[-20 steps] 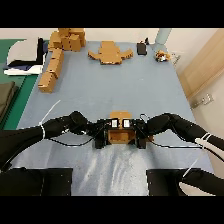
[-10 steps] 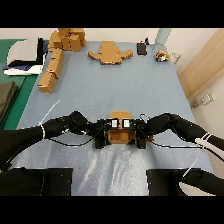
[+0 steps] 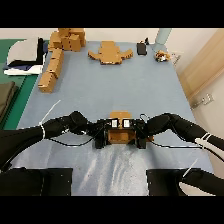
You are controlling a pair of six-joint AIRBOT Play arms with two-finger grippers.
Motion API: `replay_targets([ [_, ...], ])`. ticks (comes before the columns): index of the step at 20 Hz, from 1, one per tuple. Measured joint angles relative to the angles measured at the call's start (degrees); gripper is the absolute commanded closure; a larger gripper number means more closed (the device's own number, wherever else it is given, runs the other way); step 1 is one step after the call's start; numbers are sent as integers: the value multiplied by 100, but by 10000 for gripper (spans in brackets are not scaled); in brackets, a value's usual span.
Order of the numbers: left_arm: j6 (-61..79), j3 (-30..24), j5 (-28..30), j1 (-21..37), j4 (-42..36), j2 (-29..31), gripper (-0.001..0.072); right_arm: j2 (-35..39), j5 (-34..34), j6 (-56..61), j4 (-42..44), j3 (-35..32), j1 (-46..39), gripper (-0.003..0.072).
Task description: Fold the box.
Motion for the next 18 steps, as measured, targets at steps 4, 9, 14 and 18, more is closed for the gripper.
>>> replay_targets([
  [4,0,0,0,0,0,0,235,0,0,2,0,0,0,253],
  [9,9,0,-26,-7,7,0,235,2,-63,28,70,13,0,-33],
  [14,4,0,-15,-7,0,0,235,262,-197,702,-221,63,-149,-32],
  [18,2,0,-2,-7,-2,0,235,914,-597,1821,-885,70,-398,-22],
])
